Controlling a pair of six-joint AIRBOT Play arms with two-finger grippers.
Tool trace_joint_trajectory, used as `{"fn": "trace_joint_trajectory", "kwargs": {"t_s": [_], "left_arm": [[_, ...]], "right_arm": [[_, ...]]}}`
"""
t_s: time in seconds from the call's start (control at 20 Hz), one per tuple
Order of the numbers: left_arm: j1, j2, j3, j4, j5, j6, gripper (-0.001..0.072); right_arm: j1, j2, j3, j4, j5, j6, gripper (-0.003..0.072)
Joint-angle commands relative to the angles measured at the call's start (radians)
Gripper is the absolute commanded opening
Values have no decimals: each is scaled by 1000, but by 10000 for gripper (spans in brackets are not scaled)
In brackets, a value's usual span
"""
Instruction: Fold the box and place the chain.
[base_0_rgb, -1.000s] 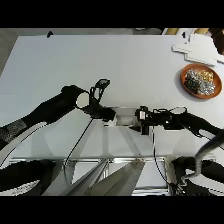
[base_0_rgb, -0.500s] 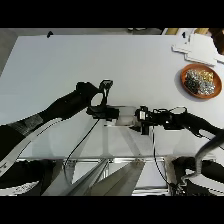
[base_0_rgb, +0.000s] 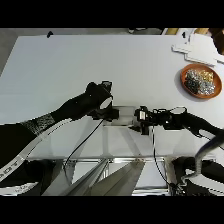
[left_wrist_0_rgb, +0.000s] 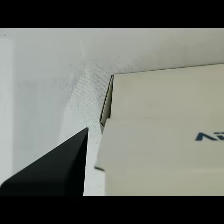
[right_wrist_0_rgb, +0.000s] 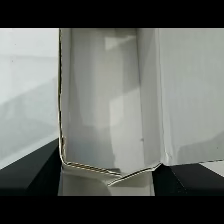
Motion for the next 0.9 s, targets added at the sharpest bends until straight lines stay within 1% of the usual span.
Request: {"fn": "trace_joint_trajectory", "kwargs": {"t_s": [0.0,0.45,0.5,0.6,0.65,0.7,0.85], "left_arm": [[-4,-9,2,18,0,-48,344],[-22,-66,2,-2,19,-48,310],[-24,-70,2,-4,24,-48,282],[-27,-75,2,-10,36,-48,182],[-29,-75,2,-9,42,-48,60],[-29,-75,2,-9,44,-49,3],[-29,-75,2,-9,43,-49,3]], "right_arm": [[0,0,1,-1,-1,0,408],[0,0,1,-1,-1,0,408],[0,0,1,-1,-1,0,408],[0,0,1,-1,-1,0,408],[0,0,1,-1,-1,0,408],[0,0,1,-1,-1,0,408],[0,0,1,-1,-1,0,408]]}}
